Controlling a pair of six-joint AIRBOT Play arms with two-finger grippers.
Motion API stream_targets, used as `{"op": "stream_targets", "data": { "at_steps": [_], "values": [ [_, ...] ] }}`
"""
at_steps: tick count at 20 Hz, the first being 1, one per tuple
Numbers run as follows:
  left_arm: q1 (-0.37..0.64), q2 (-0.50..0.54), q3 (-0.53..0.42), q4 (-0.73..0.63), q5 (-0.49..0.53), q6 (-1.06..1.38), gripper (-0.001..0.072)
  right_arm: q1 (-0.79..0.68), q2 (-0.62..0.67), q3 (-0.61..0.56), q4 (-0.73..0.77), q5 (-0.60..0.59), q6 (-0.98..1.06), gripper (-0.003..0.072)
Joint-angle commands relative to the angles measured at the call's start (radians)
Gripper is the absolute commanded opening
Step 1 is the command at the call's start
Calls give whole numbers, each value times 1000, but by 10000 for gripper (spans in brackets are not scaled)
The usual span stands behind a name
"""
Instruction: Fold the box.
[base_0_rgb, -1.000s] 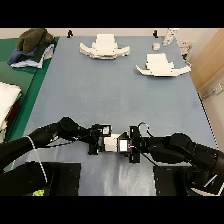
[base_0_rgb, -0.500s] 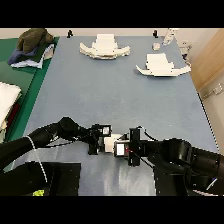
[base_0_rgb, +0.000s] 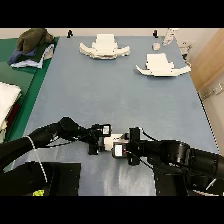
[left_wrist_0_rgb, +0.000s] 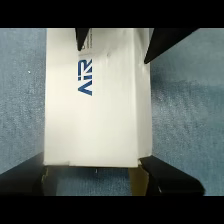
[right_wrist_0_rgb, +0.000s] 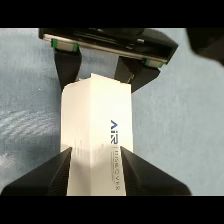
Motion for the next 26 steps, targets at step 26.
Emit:
{"op": "stream_targets", "data": {
  "at_steps": [26],
  "values": [
    [0,1,1,1,0,3,511,-3,-3,53,-65,-29,17,281]
  ]
}}
